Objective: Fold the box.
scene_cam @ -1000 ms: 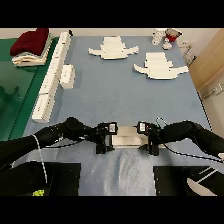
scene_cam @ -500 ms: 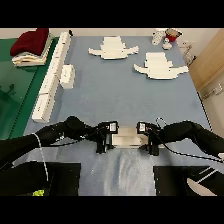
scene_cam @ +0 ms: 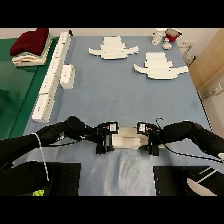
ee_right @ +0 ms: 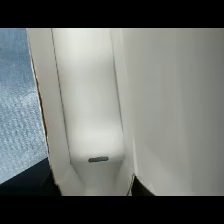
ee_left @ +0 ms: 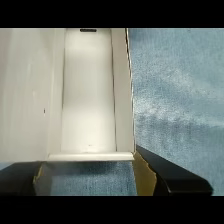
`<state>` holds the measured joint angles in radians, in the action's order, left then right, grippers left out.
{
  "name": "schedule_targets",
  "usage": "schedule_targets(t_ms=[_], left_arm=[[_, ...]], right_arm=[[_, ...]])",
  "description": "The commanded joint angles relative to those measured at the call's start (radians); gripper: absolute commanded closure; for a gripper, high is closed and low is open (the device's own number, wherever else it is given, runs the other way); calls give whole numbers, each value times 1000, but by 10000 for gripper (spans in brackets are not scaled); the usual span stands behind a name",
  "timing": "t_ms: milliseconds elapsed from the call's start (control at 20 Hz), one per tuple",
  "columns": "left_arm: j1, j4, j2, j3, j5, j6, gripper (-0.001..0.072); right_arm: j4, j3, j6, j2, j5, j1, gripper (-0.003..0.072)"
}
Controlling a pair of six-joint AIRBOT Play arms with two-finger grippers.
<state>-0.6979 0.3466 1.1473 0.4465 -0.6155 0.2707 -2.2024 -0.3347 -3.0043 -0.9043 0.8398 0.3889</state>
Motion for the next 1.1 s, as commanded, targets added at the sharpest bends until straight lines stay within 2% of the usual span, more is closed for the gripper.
schedule_targets(t_ms=[0,400,600,1050], left_arm=[[-1,-1,0,0,6,-3,11],[-2,2,0,0,6,-4,12],[-47,45,1,0,85,-73,11],[-48,63,1,0,74,-107,12]], right_arm=[[-1,-1,1,1,-2,0,222],[-1,-1,1,1,-1,0,223],[-1,-1,1,1,-2,0,222],[-1,-1,1,1,-2,0,222]])
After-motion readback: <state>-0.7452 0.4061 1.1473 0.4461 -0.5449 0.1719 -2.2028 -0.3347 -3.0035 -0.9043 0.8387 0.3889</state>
